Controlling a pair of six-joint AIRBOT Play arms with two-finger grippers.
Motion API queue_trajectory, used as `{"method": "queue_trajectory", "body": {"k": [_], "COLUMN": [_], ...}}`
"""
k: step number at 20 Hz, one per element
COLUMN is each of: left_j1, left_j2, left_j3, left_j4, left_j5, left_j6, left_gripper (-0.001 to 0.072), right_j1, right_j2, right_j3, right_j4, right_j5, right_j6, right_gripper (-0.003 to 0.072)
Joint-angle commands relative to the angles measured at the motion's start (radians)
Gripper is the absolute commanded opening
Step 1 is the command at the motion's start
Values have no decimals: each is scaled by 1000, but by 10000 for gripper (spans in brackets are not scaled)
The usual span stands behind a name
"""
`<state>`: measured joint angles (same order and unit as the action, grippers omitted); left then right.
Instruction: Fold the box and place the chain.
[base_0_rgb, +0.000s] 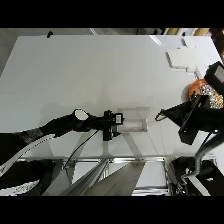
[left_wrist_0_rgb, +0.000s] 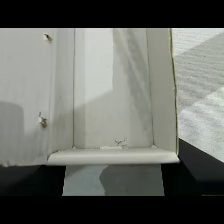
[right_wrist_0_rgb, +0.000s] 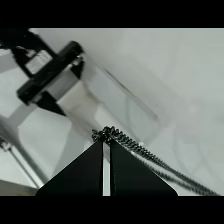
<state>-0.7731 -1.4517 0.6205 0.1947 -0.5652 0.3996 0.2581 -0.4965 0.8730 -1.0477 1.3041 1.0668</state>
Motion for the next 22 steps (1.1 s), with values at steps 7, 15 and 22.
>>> {"method": "queue_trajectory", "body": {"k": [7, 15, 22], "left_j1": [0, 0, 0], "left_j2": [1, 1, 1], "left_j3": [0, 0, 0], "left_j4": [0, 0, 0], "left_j5": [0, 0, 0], "left_j6": [0, 0, 0], "left_gripper": [204, 204, 204], "right_j1": [277, 300, 328], "right_j2": [-188, -411, -547], "right_j3": [-130, -130, -130], "right_j4": [-5, -29, -54], "right_j5": [-283, -261, -266], "right_j6": [24, -2, -2], "right_gripper": [16, 16, 20]}}
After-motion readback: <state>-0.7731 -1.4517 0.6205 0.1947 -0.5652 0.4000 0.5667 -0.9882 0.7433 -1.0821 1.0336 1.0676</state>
